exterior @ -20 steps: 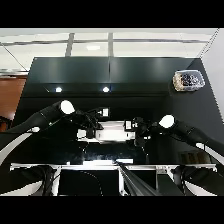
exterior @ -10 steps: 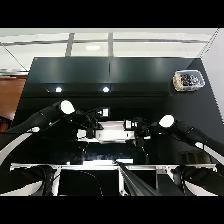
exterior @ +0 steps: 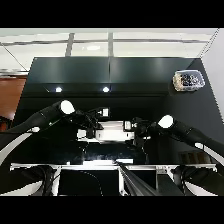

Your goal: Fold the box and place the chain.

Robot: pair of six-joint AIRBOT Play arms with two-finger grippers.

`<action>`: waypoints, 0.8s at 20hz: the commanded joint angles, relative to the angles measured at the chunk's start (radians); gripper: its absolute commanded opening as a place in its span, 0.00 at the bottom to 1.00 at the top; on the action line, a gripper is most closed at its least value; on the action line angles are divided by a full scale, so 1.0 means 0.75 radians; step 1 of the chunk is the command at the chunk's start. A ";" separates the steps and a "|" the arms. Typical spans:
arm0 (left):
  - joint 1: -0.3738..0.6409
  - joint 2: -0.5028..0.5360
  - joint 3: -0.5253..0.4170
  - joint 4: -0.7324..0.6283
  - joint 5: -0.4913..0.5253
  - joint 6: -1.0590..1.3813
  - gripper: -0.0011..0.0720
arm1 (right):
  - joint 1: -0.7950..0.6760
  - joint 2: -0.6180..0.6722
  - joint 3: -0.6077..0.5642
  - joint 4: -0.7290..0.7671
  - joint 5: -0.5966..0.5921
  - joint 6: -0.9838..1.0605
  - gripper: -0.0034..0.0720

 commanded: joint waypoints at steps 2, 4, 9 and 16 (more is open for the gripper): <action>0.000 0.000 -0.001 -0.003 -0.001 -0.003 0.05 | 0.011 -0.002 -0.001 -0.018 -0.012 0.015 0.99; 0.000 0.000 -0.001 -0.003 -0.001 -0.003 0.05 | 0.011 -0.002 -0.001 -0.018 -0.012 0.015 0.99; 0.000 0.001 -0.001 -0.003 -0.001 -0.004 0.05 | 0.011 -0.002 -0.001 -0.014 -0.029 0.029 0.68; 0.001 0.085 0.028 0.168 -0.061 -0.223 0.74 | 0.011 -0.002 -0.001 -0.013 -0.034 0.034 0.32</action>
